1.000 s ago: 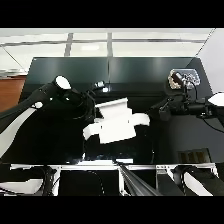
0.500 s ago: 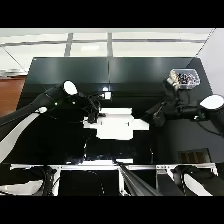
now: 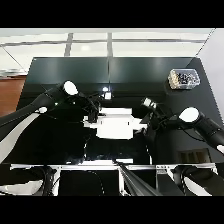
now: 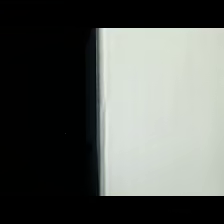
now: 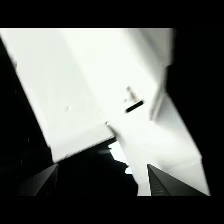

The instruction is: Fold the box and place the chain.

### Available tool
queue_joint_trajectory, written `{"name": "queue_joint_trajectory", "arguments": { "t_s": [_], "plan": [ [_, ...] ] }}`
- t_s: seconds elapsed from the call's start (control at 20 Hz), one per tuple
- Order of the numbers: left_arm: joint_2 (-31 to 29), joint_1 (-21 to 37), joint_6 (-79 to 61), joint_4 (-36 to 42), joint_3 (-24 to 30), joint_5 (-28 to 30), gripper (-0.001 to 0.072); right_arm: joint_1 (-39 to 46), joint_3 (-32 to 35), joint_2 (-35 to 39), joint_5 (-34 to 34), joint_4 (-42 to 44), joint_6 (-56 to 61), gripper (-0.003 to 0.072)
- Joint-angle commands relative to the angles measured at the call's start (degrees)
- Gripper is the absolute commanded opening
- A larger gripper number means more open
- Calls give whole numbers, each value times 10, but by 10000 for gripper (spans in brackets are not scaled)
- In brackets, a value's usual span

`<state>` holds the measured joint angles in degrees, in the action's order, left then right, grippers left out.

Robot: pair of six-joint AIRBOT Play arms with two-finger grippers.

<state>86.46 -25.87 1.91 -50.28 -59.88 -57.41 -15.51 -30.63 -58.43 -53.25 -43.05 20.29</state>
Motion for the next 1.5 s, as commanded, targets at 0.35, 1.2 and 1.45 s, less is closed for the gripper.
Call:
{"name": "queue_joint_trajectory", "arguments": {
  "t_s": [0.35, 1.2, 1.45],
  "plan": [
    [0, 0, 28, 0, 0, -3, 25, -95, 4, -53, 61, -26, -224, 631],
    [0, 0, 28, 0, 0, -14, 25, -112, -21, -33, 171, 10, -229, 630],
    [0, 0, 28, 0, 0, -16, 25, -81, -30, -26, 172, 17, -229, 631]
  ]
}}
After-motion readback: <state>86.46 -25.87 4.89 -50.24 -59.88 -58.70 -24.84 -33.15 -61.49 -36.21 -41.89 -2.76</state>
